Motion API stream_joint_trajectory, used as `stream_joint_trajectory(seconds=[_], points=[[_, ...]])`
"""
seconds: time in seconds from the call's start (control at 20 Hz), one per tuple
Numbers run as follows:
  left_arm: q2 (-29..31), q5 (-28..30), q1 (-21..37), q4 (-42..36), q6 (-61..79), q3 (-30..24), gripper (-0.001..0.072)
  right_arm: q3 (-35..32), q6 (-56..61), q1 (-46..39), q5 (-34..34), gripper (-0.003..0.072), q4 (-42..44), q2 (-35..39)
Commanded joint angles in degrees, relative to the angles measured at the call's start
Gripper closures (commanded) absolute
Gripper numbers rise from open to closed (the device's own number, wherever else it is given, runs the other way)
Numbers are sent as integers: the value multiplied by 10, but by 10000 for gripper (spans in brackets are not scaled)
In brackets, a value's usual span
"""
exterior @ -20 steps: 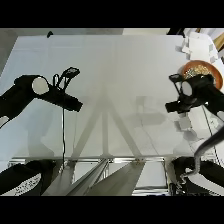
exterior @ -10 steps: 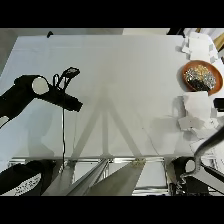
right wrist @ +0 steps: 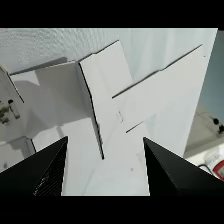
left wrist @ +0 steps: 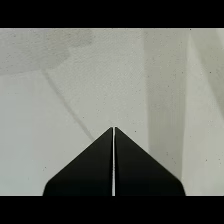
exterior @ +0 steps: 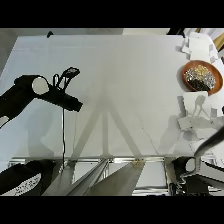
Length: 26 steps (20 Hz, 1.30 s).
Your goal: Fold the box and place the chain.
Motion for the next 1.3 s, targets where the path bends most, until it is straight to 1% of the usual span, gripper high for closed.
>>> stream_joint_trajectory(seconds=[0.0, 0.1, 0.2, 0.25, 0.3, 0.45, 0.55, 0.65, 0.75, 0.8, 0.9, 1.05, 1.15, 1.25], points=[[0, 0, 0, 0, 0, 0, 693, 0, -5, -4, -19, 263, -14, -48], [0, 0, 0, 0, 0, 0, 693, 0, 18, -4, -32, 344, -24, -69], [0, 0, 0, 0, 0, 0, 693, 0, 26, -4, -25, 461, -30, -86], [0, 0, 0, 0, 0, 0, 693, 0, 26, -4, -18, 602, -32, -90], [0, 0, 0, 0, 0, 0, 693, 0, 26, -1, -13, 679, -31, -90], [0, 0, 0, 0, 0, 0, 693, 0, 8, 37, 24, 680, -14, -68], [0, 0, 0, 0, 0, 0, 693, 0, 3, 76, 43, 680, 21, -35], [0, 0, 0, 0, 0, 0, 693, 0, -19, 110, 55, 681, 106, 7], [0, 0, 0, 0, 0, 0, 693, -7, -27, 132, 39, 681, 233, 58], [0, 0, 0, 0, 0, 0, 693, -21, -40, 140, 25, 682, 299, 86], [0, 0, 0, 0, 0, 0, 693, -76, -48, 166, -4, 682, 398, 150], [0, 0, 0, 0, 0, 0, 693, -175, -50, 232, -51, 682, 489, 245], [0, 0, 0, 0, 0, 0, 693, -230, -42, 293, -84, 682, 521, 300], [0, 0, 0, 0, 0, 0, 693, -270, 0, 355, -114, 681, 522, 334]])
